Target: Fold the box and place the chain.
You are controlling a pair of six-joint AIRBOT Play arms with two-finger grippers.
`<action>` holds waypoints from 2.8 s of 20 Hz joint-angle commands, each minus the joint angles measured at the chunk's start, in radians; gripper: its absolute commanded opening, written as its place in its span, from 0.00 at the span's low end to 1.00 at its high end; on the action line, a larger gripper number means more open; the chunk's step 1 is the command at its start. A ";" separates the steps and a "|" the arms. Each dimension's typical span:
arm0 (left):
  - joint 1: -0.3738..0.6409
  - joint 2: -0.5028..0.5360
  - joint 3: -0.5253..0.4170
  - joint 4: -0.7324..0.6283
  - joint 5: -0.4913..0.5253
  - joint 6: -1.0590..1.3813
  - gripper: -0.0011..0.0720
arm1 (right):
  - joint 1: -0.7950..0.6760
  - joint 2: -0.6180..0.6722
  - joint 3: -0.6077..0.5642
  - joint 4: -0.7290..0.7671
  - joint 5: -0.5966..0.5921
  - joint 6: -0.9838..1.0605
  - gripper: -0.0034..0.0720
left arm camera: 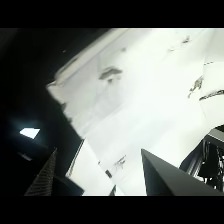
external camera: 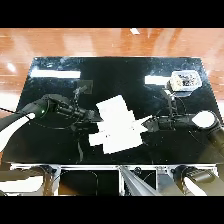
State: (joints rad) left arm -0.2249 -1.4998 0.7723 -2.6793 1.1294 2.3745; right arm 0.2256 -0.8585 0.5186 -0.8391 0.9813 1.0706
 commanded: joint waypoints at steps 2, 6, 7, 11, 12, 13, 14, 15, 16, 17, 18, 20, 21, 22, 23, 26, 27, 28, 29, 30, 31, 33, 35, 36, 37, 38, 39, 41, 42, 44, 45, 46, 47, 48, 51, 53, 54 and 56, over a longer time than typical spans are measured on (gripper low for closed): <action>-0.032 -0.008 0.018 -0.037 0.008 0.118 0.87 | 0.001 0.001 0.000 0.000 0.043 0.013 0.08; -0.037 -0.008 0.024 -0.044 0.084 0.228 0.86 | 0.001 0.001 0.000 0.000 0.048 0.033 0.08; -0.037 -0.008 0.024 -0.045 0.110 0.251 0.86 | 0.001 0.001 0.000 0.000 0.047 0.037 0.08; -0.037 -0.008 0.024 -0.046 0.201 0.353 0.83 | 0.001 0.001 0.000 0.000 0.031 0.052 0.08; -0.037 -0.008 0.024 -0.045 0.217 0.377 0.83 | 0.001 0.001 0.000 0.004 0.023 0.057 0.08; -0.038 -0.008 0.024 -0.045 0.221 0.397 0.83 | 0.001 0.001 0.000 0.006 0.017 0.060 0.08; -0.040 -0.008 0.024 -0.046 0.219 0.410 0.83 | 0.001 0.000 0.000 0.013 0.015 0.060 0.08; -0.046 -0.008 0.024 -0.049 0.214 0.430 0.83 | 0.001 0.000 0.000 0.021 0.008 0.064 0.08; -0.056 -0.008 0.024 -0.050 0.201 0.438 0.83 | 0.001 0.000 0.000 0.030 0.001 0.072 0.08; -0.063 -0.008 0.024 -0.047 0.189 0.441 0.83 | 0.001 0.000 0.000 0.037 -0.001 0.076 0.08; -0.068 -0.008 0.024 -0.046 0.190 0.450 0.83 | 0.001 0.000 0.000 0.037 -0.006 0.088 0.08; -0.068 -0.008 0.024 -0.011 0.181 0.447 0.83 | 0.001 0.000 0.000 0.038 -0.024 0.109 0.08; -0.068 -0.008 0.024 0.005 0.170 0.445 0.83 | 0.001 0.000 0.000 0.037 -0.030 0.113 0.08; -0.066 -0.008 0.023 0.005 0.166 0.445 0.83 | 0.001 0.000 0.000 0.037 -0.040 0.130 0.08; -0.066 -0.008 0.023 0.002 0.161 0.445 0.83 | 0.001 0.000 0.000 0.038 -0.043 0.131 0.08; -0.056 -0.008 0.023 0.002 0.127 0.445 0.83 | 0.001 0.000 0.000 0.034 -0.045 0.194 0.08; -0.047 -0.008 0.023 0.000 0.121 0.445 0.83 | 0.001 0.000 0.000 0.034 -0.042 0.194 0.08; -0.040 -0.008 0.023 -0.003 0.113 0.445 0.83 | 0.001 0.000 0.000 0.034 -0.037 0.196 0.08; -0.036 -0.008 0.023 -0.007 0.098 0.445 0.83 | 0.001 0.000 0.000 0.032 -0.035 0.201 0.08; -0.037 -0.008 0.023 -0.010 0.084 0.446 0.83 | 0.001 0.000 0.000 0.033 -0.036 0.201 0.08; -0.037 -0.008 0.023 -0.016 0.074 0.446 0.83 | 0.001 0.000 0.000 0.033 -0.036 0.202 0.08; -0.042 -0.008 0.022 -0.034 0.059 0.447 0.83 | 0.001 0.000 0.000 0.034 -0.036 0.202 0.08; -0.045 -0.008 0.022 -0.034 0.036 0.449 0.83 | 0.001 0.000 0.000 0.034 -0.035 0.202 0.08; -0.046 -0.008 0.022 -0.037 0.037 0.451 0.83 | 0.001 0.000 0.000 0.034 -0.036 0.202 0.08; -0.046 -0.008 0.022 -0.036 0.043 0.453 0.81 | 0.001 0.000 0.000 0.035 -0.036 0.202 0.08; -0.045 -0.008 0.022 -0.033 0.048 0.454 0.77 | 0.001 0.000 0.000 0.035 -0.036 0.202 0.08; -0.045 -0.008 0.022 -0.032 0.053 0.460 0.77 | 0.001 0.000 0.000 0.035 -0.037 0.202 0.08; -0.051 -0.008 0.022 -0.033 0.068 0.474 0.77 | 0.001 0.000 0.000 0.037 -0.037 0.202 0.08; -0.056 -0.010 0.022 -0.032 0.073 0.476 0.77 | 0.001 0.000 0.000 0.038 -0.037 0.202 0.08; -0.069 -0.029 0.023 -0.041 0.109 0.493 0.77 | 0.001 0.000 0.000 0.043 -0.037 0.202 0.08; -0.074 -0.050 0.023 -0.053 0.151 0.507 0.77 | 0.001 0.000 0.000 0.045 -0.037 0.202 0.08; -0.075 -0.073 0.023 -0.061 0.195 0.516 0.76 | 0.001 0.000 0.000 0.046 -0.035 0.202 0.08; -0.075 -0.093 0.023 -0.064 0.211 0.517 0.75 | 0.001 0.000 0.000 0.046 -0.035 0.203 0.08; -0.074 -0.105 0.023 -0.063 0.203 0.518 0.75 | 0.001 0.000 0.000 0.046 -0.035 0.203 0.08; -0.073 -0.112 0.024 -0.063 0.145 0.517 0.72 | 0.001 0.000 0.000 0.046 -0.035 0.203 0.08; -0.073 -0.112 0.024 -0.063 0.127 0.517 0.57 | 0.001 0.000 0.000 0.045 -0.035 0.203 0.08; -0.073 -0.112 0.024 -0.061 0.121 0.517 0.40 | 0.001 0.000 0.000 0.045 -0.035 0.202 0.08; -0.073 -0.112 0.025 -0.059 0.121 0.518 0.10 | 0.001 0.000 0.000 0.045 -0.036 0.202 0.08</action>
State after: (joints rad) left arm -0.2974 -1.6077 0.7956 -2.7399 1.2682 2.8964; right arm 0.2256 -0.8585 0.5186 -0.7944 0.9455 1.2724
